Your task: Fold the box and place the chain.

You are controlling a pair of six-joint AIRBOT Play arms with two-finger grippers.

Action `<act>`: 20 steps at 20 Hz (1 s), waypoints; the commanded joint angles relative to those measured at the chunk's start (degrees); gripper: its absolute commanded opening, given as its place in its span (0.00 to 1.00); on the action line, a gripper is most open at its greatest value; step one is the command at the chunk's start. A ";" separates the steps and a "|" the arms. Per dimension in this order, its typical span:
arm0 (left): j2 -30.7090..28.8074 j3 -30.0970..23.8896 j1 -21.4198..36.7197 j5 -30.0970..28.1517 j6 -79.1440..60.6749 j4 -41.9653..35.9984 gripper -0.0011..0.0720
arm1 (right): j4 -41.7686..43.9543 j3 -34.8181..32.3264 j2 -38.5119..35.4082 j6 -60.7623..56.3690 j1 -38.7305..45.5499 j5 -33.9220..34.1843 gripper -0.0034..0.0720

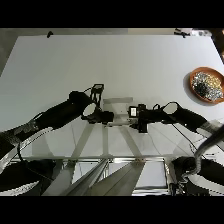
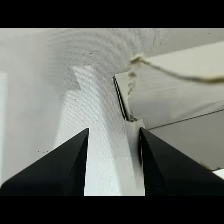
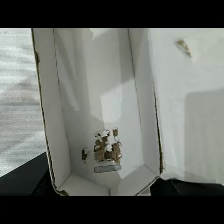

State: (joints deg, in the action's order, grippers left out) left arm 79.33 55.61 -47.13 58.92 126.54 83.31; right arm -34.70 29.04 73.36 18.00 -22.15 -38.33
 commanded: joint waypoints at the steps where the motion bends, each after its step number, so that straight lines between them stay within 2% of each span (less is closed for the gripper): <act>1: 1.79 3.19 -0.83 1.22 0.50 1.16 0.49 | 0.02 0.04 -0.02 0.00 0.02 0.00 0.59; 3: 1.81 3.34 -0.81 1.57 0.44 1.18 0.50 | 0.02 0.04 -0.02 -0.02 0.02 0.00 0.59; 4: 1.95 3.34 -0.83 1.86 0.37 1.09 0.59 | 0.02 0.04 -0.02 0.00 0.02 0.00 0.59; 5: 2.19 3.34 -0.83 2.36 0.37 0.55 0.77 | 0.02 0.04 -0.02 0.00 0.02 0.00 0.59; 6: 2.47 3.39 -0.83 2.86 0.37 0.04 0.88 | 0.02 0.04 -0.02 0.00 0.02 0.02 0.59; 8: 2.99 3.50 -1.18 3.32 0.37 0.02 0.88 | 0.02 0.04 -0.02 0.00 0.02 0.00 0.59; 11: 4.09 4.70 -1.55 3.74 0.37 -0.02 0.84 | 0.02 0.04 -0.02 0.00 0.02 0.00 0.59; 13: 5.51 6.08 -1.84 4.22 0.37 -0.17 0.72 | 0.02 0.04 -0.02 0.00 0.02 0.02 0.59; 17: 8.04 6.49 -1.92 4.33 1.01 -1.88 0.70 | 0.02 0.04 -0.02 -0.02 0.02 0.00 0.59; 18: 8.35 6.47 -1.90 4.11 1.01 -1.90 0.66 | 0.02 0.04 -0.02 0.00 0.02 0.00 0.59; 20: 8.46 6.47 -1.90 2.73 1.03 -2.16 0.44 | 0.02 0.04 -0.02 0.00 0.02 0.02 0.59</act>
